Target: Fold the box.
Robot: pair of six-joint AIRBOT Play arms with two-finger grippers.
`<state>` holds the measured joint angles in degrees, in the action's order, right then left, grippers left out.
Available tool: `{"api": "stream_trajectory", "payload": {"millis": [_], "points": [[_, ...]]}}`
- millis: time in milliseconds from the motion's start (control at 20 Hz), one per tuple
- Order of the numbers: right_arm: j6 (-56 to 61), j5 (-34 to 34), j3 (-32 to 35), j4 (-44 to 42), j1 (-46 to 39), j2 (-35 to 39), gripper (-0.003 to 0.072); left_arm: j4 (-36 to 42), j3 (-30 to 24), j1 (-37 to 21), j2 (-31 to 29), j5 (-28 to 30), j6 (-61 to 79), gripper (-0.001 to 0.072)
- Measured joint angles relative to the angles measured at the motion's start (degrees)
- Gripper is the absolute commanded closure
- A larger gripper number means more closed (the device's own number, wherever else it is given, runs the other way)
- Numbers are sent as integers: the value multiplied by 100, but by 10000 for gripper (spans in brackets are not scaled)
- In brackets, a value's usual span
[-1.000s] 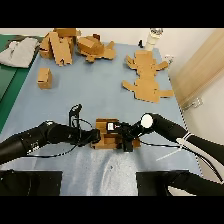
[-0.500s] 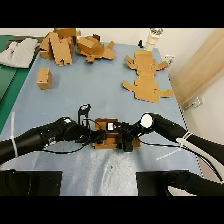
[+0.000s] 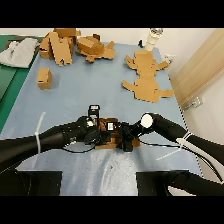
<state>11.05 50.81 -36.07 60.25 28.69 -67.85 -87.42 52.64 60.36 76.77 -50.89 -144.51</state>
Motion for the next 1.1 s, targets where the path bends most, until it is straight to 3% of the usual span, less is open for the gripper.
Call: {"api": "stream_trajectory", "payload": {"millis": [100,200,650,700,750,800,1100], "points": [[0,2,0,0,0,0,218,-122,247,87,205,-282,-94,324],[0,2,0,0,0,0,218,-278,437,160,358,-612,-190,670],[31,26,0,-7,-9,0,218,-498,920,282,525,-1279,-291,693],[33,20,0,-7,-11,0,218,-507,966,282,525,-1303,-273,618],[17,9,0,-2,-9,0,218,-527,1010,282,525,-1300,-221,290],[-9,-2,0,4,-4,0,218,-507,1043,289,522,-1252,-212,176],[-9,-9,-2,9,-4,0,219,-501,1108,289,522,-1305,-192,175]]}}
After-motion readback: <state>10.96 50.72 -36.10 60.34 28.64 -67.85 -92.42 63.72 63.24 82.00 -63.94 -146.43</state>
